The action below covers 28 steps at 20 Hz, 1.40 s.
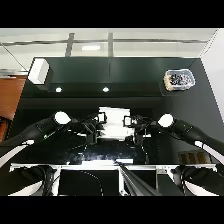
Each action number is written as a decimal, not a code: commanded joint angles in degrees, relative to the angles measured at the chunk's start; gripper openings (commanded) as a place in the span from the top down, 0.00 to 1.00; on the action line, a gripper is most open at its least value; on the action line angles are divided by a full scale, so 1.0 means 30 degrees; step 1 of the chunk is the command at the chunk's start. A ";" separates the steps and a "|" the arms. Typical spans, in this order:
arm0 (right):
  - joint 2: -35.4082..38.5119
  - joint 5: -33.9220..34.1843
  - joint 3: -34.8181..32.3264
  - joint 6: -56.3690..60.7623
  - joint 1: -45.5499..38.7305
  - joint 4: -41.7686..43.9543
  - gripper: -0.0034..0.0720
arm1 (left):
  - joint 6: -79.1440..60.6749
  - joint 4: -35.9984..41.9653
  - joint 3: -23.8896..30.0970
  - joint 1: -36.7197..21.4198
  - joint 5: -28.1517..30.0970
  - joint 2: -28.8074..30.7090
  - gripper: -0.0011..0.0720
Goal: Fold the box and place the chain.
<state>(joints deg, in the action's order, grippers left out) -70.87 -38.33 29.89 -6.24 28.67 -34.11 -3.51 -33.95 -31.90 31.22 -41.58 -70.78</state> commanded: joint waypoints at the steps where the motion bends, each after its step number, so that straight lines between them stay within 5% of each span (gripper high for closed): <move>1: 0.0000 0.0000 -0.0007 0.0007 0.0007 -0.0007 0.64 | 0.1712 -0.2616 -0.0510 -0.0284 -0.1137 0.0342 0.95; 6: 0.0000 0.0000 -0.0007 0.0007 0.0015 -0.0007 0.64 | 1.1832 -0.9755 -0.1209 -0.4226 -0.3949 0.3730 0.95; 10: 0.0000 0.0000 -0.0007 0.0007 0.0007 -0.0007 0.64 | 1.6385 -0.9471 -0.1188 -0.9581 -0.7388 0.4721 0.95; 14: 0.0000 0.0000 -0.0007 0.0007 0.0007 -0.0007 0.64 | 2.5857 -0.7526 0.0539 -1.2131 -0.6812 0.4386 0.95; 23: -0.0007 -0.0007 -0.0007 0.0007 0.0007 -0.0015 0.64 | 1.9161 0.1734 0.1406 -0.9792 -0.7708 -0.1982 0.95; 28: 0.0000 0.0000 -0.0007 0.0007 0.0007 -0.0022 0.64 | 1.7580 0.2171 0.0612 -0.8342 -0.7796 -0.2178 0.95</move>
